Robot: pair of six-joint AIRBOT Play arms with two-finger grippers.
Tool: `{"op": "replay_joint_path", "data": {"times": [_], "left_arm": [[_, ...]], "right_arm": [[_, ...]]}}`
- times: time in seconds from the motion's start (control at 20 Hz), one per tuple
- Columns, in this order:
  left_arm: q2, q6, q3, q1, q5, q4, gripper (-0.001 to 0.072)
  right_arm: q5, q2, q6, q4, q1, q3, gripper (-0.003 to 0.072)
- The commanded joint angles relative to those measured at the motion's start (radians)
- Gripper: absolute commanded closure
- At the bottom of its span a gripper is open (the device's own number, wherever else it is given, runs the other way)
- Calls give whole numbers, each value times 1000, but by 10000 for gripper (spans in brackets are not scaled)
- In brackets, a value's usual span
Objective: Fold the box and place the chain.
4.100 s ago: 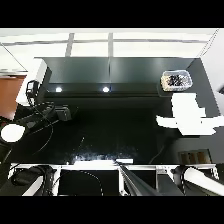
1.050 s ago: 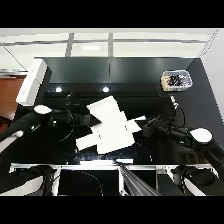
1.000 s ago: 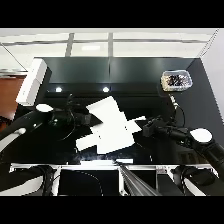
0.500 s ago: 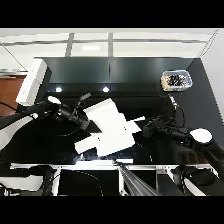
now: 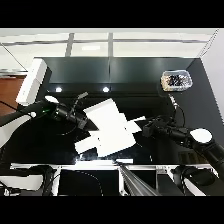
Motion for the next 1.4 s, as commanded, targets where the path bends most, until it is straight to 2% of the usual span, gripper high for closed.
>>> {"op": "replay_joint_path", "data": {"times": [0.0,0.05,0.1,0.15,0.3,0.4,0.45,0.55,0.65,0.75,0.8,0.9,1.0,1.15,1.35], "left_arm": [[-1,43,1,-10,-4,0,676],[-1,47,1,-8,-4,0,682],[-1,47,4,-5,-5,0,682],[3,47,7,-4,-7,0,683],[41,100,25,-18,-14,18,686],[111,135,27,-52,54,52,687],[162,150,26,-78,113,87,688],[272,187,7,-145,285,149,688],[362,293,-47,-214,461,145,686],[387,425,-97,-272,542,145,683],[376,478,-109,-291,549,145,683],[337,531,-107,-317,556,140,682],[299,531,-105,-325,572,129,681],[256,529,-90,-325,526,132,682],[250,526,-88,-324,531,146,681]], "right_arm": [[-1,0,27,1,-1,0,664],[5,0,42,1,-6,0,516],[26,0,75,-10,-26,3,113],[70,1,116,-54,-66,18,1],[340,0,180,-328,-261,150,1],[503,1,179,-511,-399,269,1],[533,1,179,-581,-452,317,1],[533,1,179,-682,-534,388,1],[456,0,180,-690,-589,414,1],[435,-2,128,-674,-579,414,1],[470,-8,8,-715,-542,413,1],[476,-19,-84,-783,-451,389,1],[436,-26,-148,-776,-369,338,1],[400,-36,-291,-769,-276,256,1],[336,-40,-400,-704,-175,157,1]]}}
